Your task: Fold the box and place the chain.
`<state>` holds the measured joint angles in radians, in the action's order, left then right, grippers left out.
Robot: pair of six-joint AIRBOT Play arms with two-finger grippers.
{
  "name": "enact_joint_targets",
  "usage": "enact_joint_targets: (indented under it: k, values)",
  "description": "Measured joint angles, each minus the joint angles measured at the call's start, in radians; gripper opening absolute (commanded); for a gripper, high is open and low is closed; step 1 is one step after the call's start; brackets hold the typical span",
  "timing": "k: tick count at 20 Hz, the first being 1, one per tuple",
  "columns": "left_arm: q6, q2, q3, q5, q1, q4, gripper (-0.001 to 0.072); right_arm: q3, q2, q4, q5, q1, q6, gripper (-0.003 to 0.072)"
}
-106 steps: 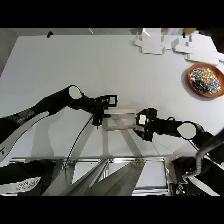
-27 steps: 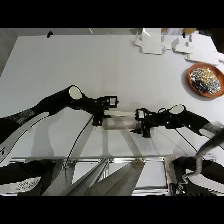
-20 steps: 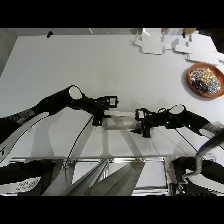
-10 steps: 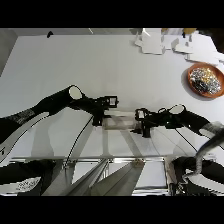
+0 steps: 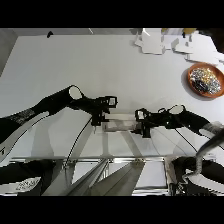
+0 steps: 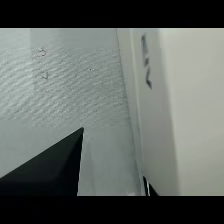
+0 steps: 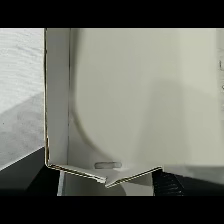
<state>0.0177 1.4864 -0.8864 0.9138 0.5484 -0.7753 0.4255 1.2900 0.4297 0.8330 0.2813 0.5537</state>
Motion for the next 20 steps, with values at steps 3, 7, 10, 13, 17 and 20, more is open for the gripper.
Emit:
enact_joint_targets:
  k: [3, 7, 10, 13, 17, 20]
  values:
    - [-0.049, -0.017, 0.0, 0.009, -0.013, -0.052, 0.044, 0.0, 0.0, -0.001, 0.0, 0.0, -0.002, 0.0299]
    - [-0.175, -0.085, 0.0, 0.05, -0.056, -0.163, 0.0438, 0.0, 0.0, -0.006, 0.0, 0.0, -0.006, 0.0299]
    - [-0.245, -0.171, 0.0, 0.074, -0.092, -0.204, 0.0139, 0.0, 0.0, -0.003, 0.0, 0.0, -0.003, 0.0299]
    - [-0.31, -0.277, 0.0, 0.152, -0.101, -0.22, 0.0002, 0.0, 0.0, -0.003, 0.001, 0.0, -0.003, 0.0299]
    - [-0.416, -0.36, 0.0, 0.267, -0.014, -0.228, 0.0002, 0.0, 0.0, -0.004, 0.001, 0.0, -0.003, 0.0299]
    - [-0.501, -0.355, 0.0, 0.265, 0.123, -0.228, 0.0002, 0.0, 0.0, -0.004, 0.001, 0.0, -0.003, 0.0299]
